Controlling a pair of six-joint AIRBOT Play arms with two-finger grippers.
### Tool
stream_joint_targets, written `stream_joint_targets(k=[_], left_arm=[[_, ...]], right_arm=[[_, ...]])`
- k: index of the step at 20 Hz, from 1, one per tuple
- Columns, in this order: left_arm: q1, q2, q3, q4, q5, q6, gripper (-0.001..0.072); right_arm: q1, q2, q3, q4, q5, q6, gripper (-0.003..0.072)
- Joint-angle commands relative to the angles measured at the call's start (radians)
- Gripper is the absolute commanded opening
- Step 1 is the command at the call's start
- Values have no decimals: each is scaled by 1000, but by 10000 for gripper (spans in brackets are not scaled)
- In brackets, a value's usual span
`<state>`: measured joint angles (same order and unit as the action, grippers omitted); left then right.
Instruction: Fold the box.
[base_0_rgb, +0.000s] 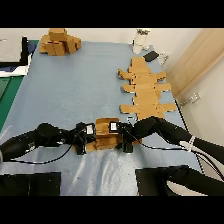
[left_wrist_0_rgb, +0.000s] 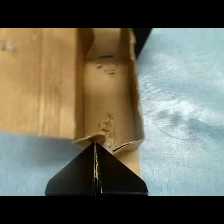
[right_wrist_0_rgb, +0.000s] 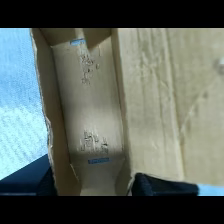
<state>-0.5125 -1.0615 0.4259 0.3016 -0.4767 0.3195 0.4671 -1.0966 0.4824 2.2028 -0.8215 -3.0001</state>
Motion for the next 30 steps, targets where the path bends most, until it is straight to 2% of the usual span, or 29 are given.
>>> stream_joint_targets(k=[1,3,6,7,8,10,13,18,20,22,30], left_arm=[[10,149,1,420,-48,-603,13],[9,269,1,675,-183,-1017,12],[21,431,1,1102,-338,-1880,12],[40,461,1,1186,-394,-2083,12],[62,470,1,1202,-437,-2135,12],[110,455,-2,1143,-474,-2130,12],[119,391,-21,1008,-385,-2060,11],[119,207,-31,647,-298,-1800,10],[119,163,-31,472,-273,-1659,10],[119,143,-31,357,-267,-1564,10],[119,89,-47,357,-263,-1560,10]], right_arm=[[0,0,0,0,0,-1,502],[0,0,0,0,0,-1,502],[0,0,0,0,0,-1,502],[0,0,0,0,0,-1,502],[0,0,0,0,0,-1,502],[0,0,0,0,0,-1,502],[0,0,0,0,0,-1,502],[0,0,0,0,0,-1,502],[0,0,0,0,0,-1,502],[0,0,0,0,0,-1,502],[0,0,0,0,0,-1,502]])
